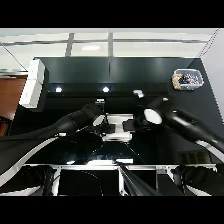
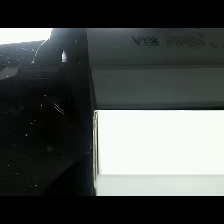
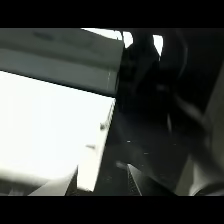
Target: Fold the box and place the chain.
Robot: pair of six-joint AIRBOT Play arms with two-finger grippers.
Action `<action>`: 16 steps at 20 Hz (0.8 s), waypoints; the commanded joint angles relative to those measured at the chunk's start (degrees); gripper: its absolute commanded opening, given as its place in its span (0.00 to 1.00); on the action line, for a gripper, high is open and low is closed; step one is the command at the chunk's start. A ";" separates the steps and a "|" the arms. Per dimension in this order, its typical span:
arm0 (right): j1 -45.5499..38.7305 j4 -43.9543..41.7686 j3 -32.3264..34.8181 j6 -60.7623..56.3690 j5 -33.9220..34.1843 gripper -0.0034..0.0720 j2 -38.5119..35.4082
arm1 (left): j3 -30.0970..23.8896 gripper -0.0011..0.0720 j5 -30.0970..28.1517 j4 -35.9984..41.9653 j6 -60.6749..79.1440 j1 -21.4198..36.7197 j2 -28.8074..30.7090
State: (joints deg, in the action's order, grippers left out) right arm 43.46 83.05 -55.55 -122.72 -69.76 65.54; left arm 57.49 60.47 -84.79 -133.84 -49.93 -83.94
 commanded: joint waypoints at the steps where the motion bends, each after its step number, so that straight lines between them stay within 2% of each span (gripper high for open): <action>1: -1.36 10.88 -0.04 0.55 -4.74 0.56 -9.73 | 0.04 0.05 0.00 0.00 0.07 0.02 0.02; 4: -6.29 32.72 -0.02 -4.46 -11.06 0.56 -13.79 | 0.04 0.05 0.00 0.02 0.04 0.02 0.02; 5: -9.16 37.27 0.11 -4.39 -10.60 0.56 -13.77 | 0.04 0.05 0.00 0.02 0.04 0.02 0.02; 7: -17.22 42.23 1.92 -4.33 -2.21 0.56 -13.75 | 0.04 0.05 0.00 0.02 0.04 0.02 0.02; 9: -27.54 41.20 4.39 -4.42 11.34 0.56 -13.14 | 0.04 0.05 0.00 0.02 0.07 0.02 0.02; 10: -32.02 40.44 4.59 -5.25 16.72 0.65 -12.00 | 0.04 0.05 0.00 0.00 0.07 0.02 0.02; 11: -36.17 39.43 4.57 -6.91 22.47 0.99 -10.45 | 0.04 0.05 0.00 0.00 0.04 0.02 0.02; 13: -43.45 31.98 2.93 -6.93 32.74 1.00 -5.97 | 0.04 0.05 0.00 0.02 0.04 0.02 0.02; 14: -46.64 26.29 0.04 -6.29 34.86 1.00 -2.43 | 0.04 0.05 0.00 0.02 0.04 0.02 0.02; 16: -51.28 16.28 -9.57 0.85 31.52 1.00 6.80 | 0.04 0.05 0.00 0.02 0.04 0.02 0.02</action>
State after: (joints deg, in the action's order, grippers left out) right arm 0.54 111.83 -57.34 -127.48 -43.77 63.37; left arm 57.49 60.49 -84.77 -133.80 -49.93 -83.94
